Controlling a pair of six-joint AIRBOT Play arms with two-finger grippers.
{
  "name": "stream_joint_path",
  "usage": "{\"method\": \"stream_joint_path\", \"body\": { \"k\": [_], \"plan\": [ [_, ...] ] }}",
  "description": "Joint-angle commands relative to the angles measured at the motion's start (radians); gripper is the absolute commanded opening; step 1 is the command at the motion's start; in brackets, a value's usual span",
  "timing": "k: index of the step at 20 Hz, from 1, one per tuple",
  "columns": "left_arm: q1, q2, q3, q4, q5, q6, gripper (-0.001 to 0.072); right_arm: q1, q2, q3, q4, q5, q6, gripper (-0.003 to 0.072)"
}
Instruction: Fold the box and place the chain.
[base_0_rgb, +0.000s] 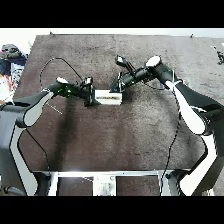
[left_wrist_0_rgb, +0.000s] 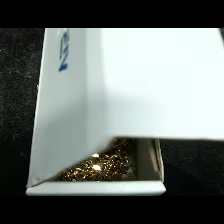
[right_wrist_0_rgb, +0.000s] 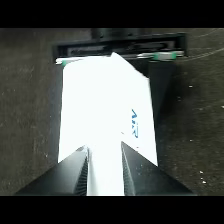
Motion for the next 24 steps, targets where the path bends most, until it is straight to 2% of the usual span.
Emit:
{"method": "stream_joint_path", "body": {
  "k": [1, 4, 7, 20, 24],
  "plan": [
    [0.000, 0.000, 0.000, 0.000, 0.000, 0.000, 0.0295, 0.026, -0.001, 0.000, -0.051, -0.014, -0.005, 0.0242],
    [0.000, 0.000, 0.000, 0.000, 0.000, 0.000, 0.0296, 0.028, -0.001, 0.000, -0.059, -0.066, -0.005, 0.0242],
    [0.000, 0.000, 0.000, 0.000, 0.000, 0.000, 0.0295, 0.029, 0.000, 0.001, -0.136, -0.138, -0.005, 0.0241],
    [0.000, 0.000, 0.000, 0.000, 0.000, 0.000, 0.0295, 0.034, 0.036, 0.000, -0.148, -0.105, 0.006, 0.0219],
    [0.000, 0.000, 0.000, 0.000, 0.000, 0.000, 0.0295, 0.080, 0.036, 0.000, -0.288, -0.118, 0.058, 0.0219]
  ]
}}
